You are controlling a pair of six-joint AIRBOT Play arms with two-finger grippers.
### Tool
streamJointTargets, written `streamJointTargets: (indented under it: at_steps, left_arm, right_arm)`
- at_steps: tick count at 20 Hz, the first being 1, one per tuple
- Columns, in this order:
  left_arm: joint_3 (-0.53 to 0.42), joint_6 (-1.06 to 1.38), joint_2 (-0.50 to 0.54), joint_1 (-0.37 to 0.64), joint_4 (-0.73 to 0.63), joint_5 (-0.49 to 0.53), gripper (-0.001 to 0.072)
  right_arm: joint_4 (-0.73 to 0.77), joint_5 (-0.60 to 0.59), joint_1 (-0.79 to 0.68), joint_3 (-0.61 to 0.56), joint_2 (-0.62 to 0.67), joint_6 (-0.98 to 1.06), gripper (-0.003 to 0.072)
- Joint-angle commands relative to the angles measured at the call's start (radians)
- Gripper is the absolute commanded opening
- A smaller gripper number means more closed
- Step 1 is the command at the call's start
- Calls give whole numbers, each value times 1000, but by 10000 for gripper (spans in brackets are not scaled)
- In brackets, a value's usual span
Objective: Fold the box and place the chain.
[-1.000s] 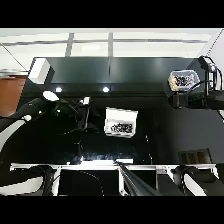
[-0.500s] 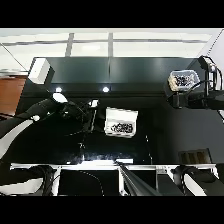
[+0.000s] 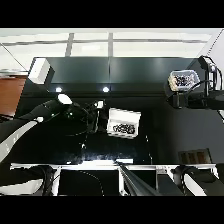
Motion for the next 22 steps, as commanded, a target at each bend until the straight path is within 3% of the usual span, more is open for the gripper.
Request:
streamJointTargets:
  at_steps: [1,13,22]
  left_arm:
    - [5,-10,-2,-15,26,5,703]
    - [15,-31,-8,-68,14,39,704]
    - [15,-68,-6,-97,35,5,704]
  right_arm:
    - [0,-1,0,1,1,0,440]
    - [0,-3,0,1,0,0,439]
    - [0,-3,0,1,0,0,440]
